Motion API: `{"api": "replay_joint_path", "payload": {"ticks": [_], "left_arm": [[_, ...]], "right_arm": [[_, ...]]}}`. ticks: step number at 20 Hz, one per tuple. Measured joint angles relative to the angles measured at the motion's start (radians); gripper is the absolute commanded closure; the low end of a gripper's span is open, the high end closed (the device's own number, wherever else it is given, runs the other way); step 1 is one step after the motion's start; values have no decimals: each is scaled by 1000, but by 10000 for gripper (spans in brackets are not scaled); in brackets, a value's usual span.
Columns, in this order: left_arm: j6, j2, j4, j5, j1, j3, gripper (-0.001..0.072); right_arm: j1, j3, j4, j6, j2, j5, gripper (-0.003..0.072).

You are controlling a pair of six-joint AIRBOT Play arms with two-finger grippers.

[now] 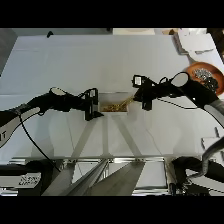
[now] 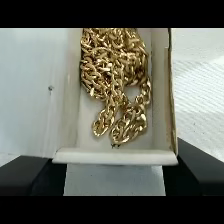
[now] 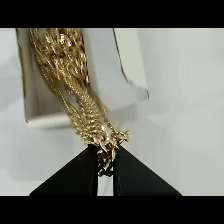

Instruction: Fold the box and place the chain.

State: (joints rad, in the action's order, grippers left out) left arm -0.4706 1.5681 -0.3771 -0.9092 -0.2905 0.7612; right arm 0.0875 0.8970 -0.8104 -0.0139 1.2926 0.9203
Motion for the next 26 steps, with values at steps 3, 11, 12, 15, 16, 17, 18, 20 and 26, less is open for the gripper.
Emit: {"api": "replay_joint_path", "payload": {"ticks": [3, 11, 12, 15, 16, 17, 18, 20, 26], "left_arm": [[0, 0, 0, 0, 0, 0, 391], [0, 0, 0, 0, 0, 0, 391], [0, 0, 0, 0, 0, 0, 391], [0, 0, 0, 0, 0, 0, 391], [0, 0, 0, 0, 0, 0, 391], [0, 0, 0, 0, 0, 0, 391], [0, 0, 0, 0, 0, 0, 391], [0, 0, 0, 0, 0, 0, 391], [0, 0, 0, 0, 0, 0, 391]], "right_arm": [[42, 0, 87, 25, -46, 8, 672], [201, 0, 166, 146, -1, -163, 227], [216, 0, 158, 154, 6, -171, 92], [248, 6, 133, 189, 16, -184, 101], [254, 14, 127, 208, 17, -179, 101], [258, 25, 124, 235, 19, -168, 106], [261, 39, 119, 262, 19, -150, 156], [265, 83, 113, 327, 20, -98, 481], [258, 266, 108, 443, 28, 57, 405]]}}
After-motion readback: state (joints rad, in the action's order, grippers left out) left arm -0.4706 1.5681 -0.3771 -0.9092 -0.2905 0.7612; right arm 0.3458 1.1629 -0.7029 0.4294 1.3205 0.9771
